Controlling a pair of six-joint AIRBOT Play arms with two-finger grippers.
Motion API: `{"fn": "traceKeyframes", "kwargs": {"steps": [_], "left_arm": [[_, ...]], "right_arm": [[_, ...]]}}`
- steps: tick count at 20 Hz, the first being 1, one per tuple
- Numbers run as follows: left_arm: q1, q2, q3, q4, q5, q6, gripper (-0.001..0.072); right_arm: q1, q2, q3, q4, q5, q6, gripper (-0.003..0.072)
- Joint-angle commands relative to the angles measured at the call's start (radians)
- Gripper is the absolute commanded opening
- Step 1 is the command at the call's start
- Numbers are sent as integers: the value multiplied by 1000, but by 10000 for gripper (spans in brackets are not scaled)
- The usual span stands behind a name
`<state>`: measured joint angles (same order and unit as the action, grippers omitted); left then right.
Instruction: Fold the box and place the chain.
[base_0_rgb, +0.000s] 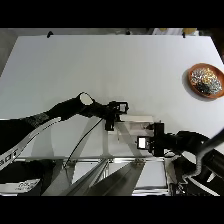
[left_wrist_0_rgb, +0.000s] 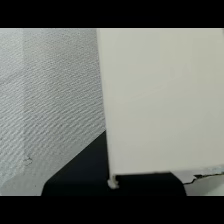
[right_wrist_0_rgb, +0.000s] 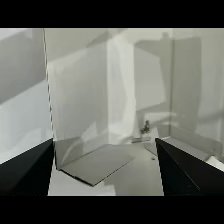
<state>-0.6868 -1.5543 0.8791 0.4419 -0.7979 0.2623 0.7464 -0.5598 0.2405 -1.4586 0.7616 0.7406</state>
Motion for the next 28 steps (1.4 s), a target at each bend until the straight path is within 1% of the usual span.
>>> {"fn": "traceKeyframes", "kwargs": {"steps": [1, 4, 11, 15, 17, 20, 22, 26, 28], "left_arm": [[-1, -1, 1, 0, 0, 0, 11], [-1, 0, 1, 0, 0, 0, 11], [-1, 0, 1, 0, 0, 0, 11], [-1, -1, 1, 0, 0, 0, 11], [-1, 0, 1, 0, 0, 0, 11], [-1, 0, 1, 0, 0, 0, 11], [0, 0, 1, 0, 0, 0, 11], [-1, 0, 1, 0, 0, 0, 11], [-1, 0, 1, 0, 0, 0, 11]], "right_arm": [[-78, 1, 24, 27, 23, 3, 688], [-143, 0, 48, 62, 64, -6, 687], [-248, -2, 66, 114, 63, -138, 687], [-304, -11, 66, 248, 63, -285, 687], [-352, -40, 67, 302, 66, -343, 687], [-417, -84, 67, 422, 79, -445, 684], [-439, -103, 67, 430, 92, -486, 684], [-490, -114, 67, 429, 91, -491, 683], [-517, -122, 67, 465, 91, -555, 683]]}}
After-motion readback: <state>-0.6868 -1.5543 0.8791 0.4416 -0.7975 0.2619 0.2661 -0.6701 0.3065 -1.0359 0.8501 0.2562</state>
